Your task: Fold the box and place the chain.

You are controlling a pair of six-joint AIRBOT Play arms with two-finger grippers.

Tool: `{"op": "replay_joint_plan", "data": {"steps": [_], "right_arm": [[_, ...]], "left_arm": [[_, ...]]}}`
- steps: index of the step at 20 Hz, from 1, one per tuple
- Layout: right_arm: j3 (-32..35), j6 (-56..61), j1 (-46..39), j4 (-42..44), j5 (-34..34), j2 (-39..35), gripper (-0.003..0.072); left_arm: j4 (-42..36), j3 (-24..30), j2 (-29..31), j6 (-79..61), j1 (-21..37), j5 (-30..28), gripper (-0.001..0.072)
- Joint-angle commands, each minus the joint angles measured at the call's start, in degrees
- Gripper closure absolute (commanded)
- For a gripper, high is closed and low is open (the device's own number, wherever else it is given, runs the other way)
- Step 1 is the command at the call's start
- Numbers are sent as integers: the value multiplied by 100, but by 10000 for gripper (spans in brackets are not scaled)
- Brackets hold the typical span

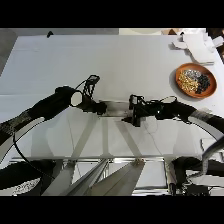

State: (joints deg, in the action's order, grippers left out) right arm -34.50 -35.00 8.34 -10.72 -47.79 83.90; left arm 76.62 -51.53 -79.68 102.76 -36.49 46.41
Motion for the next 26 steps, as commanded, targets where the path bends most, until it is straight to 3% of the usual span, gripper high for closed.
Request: {"op": "replay_joint_plan", "data": {"steps": [1, 5, 9, 11, 18, 20, 22, 23, 24, 25, 26], "right_arm": [[0, 2, 4, 0, -2, 2, 183], [0, 2, 4, 2, -2, 2, 183], [0, 2, 4, 0, -2, 2, 183], [0, 2, 4, 0, -2, 2, 183], [0, 2, 4, 2, -2, 2, 183], [0, 2, 4, 0, -2, 2, 183], [0, 2, 4, 0, -2, 2, 183], [0, 2, 4, 0, -2, 2, 183], [0, 4, 4, 2, -2, 2, 183], [0, 2, 4, 0, -2, 2, 183], [0, 2, 4, 2, -2, 2, 183]], "left_arm": [[643, -15, -63, 903, -258, -140, 218], [1099, -15, -61, 1615, -455, -2, 218], [1180, -15, -63, 2238, -610, 9, 219], [1276, -15, -66, 2363, -667, -9, 272], [1255, -15, -278, 2782, -761, -33, 273], [1246, -15, -275, 2892, -758, -83, 328], [1163, -15, -275, 2905, -758, -85, 453], [1145, -15, -278, 2907, -761, -103, 457], [1117, -15, -278, 2907, -765, -122, 532], [1078, -15, -278, 2905, -767, -129, 655], [1060, -15, -278, 2857, -767, -157, 704]]}}
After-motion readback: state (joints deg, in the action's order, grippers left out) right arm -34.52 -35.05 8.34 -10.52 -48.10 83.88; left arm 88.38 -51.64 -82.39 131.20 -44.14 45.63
